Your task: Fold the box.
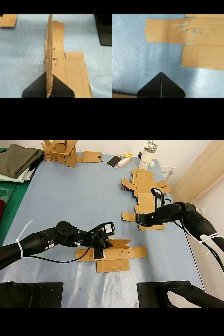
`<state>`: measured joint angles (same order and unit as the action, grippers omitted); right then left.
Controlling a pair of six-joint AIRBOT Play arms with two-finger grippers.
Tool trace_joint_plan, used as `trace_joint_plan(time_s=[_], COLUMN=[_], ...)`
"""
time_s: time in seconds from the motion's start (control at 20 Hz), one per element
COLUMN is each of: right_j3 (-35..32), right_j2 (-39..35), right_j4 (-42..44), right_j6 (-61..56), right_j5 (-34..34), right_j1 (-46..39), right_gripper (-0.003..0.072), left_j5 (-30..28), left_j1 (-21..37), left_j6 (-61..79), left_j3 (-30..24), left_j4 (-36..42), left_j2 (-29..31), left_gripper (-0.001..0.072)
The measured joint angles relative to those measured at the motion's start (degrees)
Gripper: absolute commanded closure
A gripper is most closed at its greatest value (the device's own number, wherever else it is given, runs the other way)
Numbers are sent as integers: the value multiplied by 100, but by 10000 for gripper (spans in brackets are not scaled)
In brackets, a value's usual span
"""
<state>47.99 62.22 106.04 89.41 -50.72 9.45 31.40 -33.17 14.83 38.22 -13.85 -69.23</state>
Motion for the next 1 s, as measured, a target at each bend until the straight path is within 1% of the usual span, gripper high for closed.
trace_joint_plan(time_s=[0.15, 0.4, 0.75, 1.0], right_j3=[-4, -4, -4, -4], right_j2=[0, 0, 0, 0], right_j4=[2, 4, 22, 31], right_j6=[0, 0, -2, -2], right_j5=[46, 63, 74, 76], right_j1=[2, 2, 11, 9], right_gripper=[682, 682, 682, 682], left_j5=[-101, -153, 306, 586], left_j1=[-61, -92, -20, 85], left_j6=[4, 24, 417, 688], left_j3=[-116, -208, -232, -232], left_j4=[-39, 175, 708, 1010], left_j2=[11, 79, 101, -111], left_gripper=[700, 699, 699, 699])
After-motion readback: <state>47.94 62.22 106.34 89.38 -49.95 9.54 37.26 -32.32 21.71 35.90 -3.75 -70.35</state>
